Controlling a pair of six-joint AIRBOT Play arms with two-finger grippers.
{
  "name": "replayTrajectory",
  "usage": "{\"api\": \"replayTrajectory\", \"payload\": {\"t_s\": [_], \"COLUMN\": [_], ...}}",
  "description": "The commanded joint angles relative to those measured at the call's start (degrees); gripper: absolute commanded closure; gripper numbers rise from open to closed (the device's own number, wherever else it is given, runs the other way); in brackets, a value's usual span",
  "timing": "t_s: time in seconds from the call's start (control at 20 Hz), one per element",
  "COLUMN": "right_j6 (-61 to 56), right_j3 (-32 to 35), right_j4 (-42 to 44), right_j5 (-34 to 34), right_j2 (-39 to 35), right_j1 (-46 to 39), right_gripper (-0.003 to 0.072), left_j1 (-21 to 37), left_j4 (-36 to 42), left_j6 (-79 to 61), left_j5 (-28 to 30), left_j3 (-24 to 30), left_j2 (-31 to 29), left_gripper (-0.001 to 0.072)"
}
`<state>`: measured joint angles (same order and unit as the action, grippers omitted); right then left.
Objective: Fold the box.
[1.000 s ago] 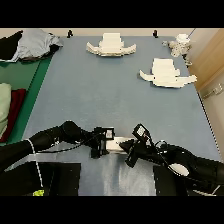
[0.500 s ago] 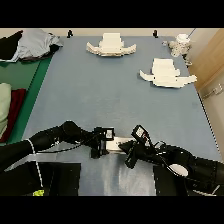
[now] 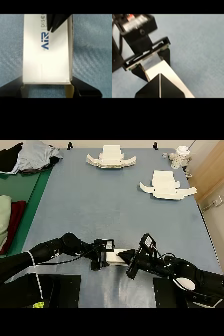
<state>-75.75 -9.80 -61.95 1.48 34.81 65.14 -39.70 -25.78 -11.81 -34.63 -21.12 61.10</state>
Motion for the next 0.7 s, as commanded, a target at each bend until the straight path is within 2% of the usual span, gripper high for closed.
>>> {"api": "replayTrajectory", "payload": {"t_s": [0.0, 0.1, 0.2, 0.4, 0.55, 0.65], "right_j6": [2.84, 5.95, 7.56, 7.30, -1.42, -8.02], "right_j3": [-0.37, -0.66, -2.60, -12.72, -23.85, -30.36], "right_j4": [-0.22, -0.22, -0.55, -13.42, -21.40, -23.04], "right_j5": [2.89, 2.58, -2.08, -22.56, -38.25, -47.69], "right_j2": [-1.66, -1.60, -1.53, 3.04, 11.58, 18.16], "right_j1": [-1.53, -3.28, -7.82, -23.71, -36.44, -42.69], "right_gripper": [0.0670, 0.0670, 0.0670, 0.0670, 0.0670, 0.0670], "left_j1": [0.04, 0.04, 0.04, 0.04, 0.04, 0.04], "left_j4": [-0.11, -0.11, -0.11, -0.11, -0.11, -0.11], "left_j6": [-0.20, -0.20, -0.20, -0.20, -0.20, -0.20], "left_j5": [0.02, 0.02, 0.02, 0.02, 0.04, 0.02], "left_j3": [-0.07, -0.07, -0.07, -0.07, -0.07, -0.07], "left_j2": [-0.04, -0.04, -0.04, -0.04, -0.04, -0.04], "left_gripper": [0.0243, 0.0243, 0.0243, 0.0243, 0.0243, 0.0243]}}
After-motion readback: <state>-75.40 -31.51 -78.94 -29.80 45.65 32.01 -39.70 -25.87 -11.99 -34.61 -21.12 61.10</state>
